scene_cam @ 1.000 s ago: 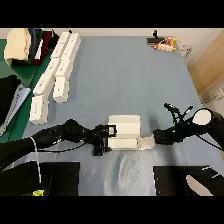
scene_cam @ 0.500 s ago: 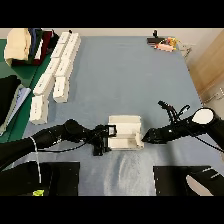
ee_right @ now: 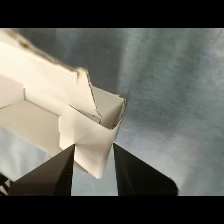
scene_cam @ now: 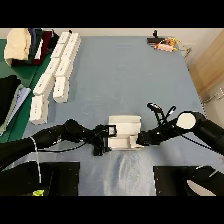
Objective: Fold the box.
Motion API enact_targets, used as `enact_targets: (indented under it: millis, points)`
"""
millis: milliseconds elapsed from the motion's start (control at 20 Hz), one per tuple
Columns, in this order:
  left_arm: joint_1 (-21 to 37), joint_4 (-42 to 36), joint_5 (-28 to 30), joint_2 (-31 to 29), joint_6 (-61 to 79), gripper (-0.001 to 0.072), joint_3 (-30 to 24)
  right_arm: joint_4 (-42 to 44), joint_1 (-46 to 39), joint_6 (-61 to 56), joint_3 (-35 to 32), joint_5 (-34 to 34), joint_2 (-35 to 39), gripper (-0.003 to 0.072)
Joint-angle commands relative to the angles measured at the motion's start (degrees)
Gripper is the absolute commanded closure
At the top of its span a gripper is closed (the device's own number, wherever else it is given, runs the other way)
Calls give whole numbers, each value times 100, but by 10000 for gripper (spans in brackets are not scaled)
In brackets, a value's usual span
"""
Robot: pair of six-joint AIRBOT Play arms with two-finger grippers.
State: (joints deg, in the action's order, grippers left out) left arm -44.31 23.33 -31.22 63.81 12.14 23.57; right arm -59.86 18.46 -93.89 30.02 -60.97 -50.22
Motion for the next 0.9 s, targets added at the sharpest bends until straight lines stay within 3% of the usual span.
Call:
enact_targets:
  millis: [0, 250, 550, 650, 700, 750, 800, 850]
  points:
    - [2, 2, 0, 2, 2, 191, 4, -1261, 800, -1641, 446, 94, -428, 353]
    - [2, 4, -2, 2, 0, 192, 4, -2745, 1989, -3805, 1191, -422, -1126, 353]
    - [2, 2, 0, 2, 2, 191, 4, -2868, 2264, -4579, 1408, -610, -1919, 353]
    - [2, 2, 0, 2, 2, 191, 4, -2935, 2264, -4614, 1408, -603, -2061, 430]
    - [2, 2, -2, 2, 2, 191, 4, -2953, 2264, -4616, 1405, -603, -2096, 522]
    - [2, 2, -2, 2, 0, 192, 4, -2966, 2264, -4616, 1408, -603, -2124, 556]
    - [2, 2, -2, 2, 0, 191, 4, -2990, 2264, -4614, 1405, -603, -2135, 666]
    - [2, 4, 0, 2, 0, 191, 4, -3001, 2264, -4616, 1405, -605, -2138, 680]
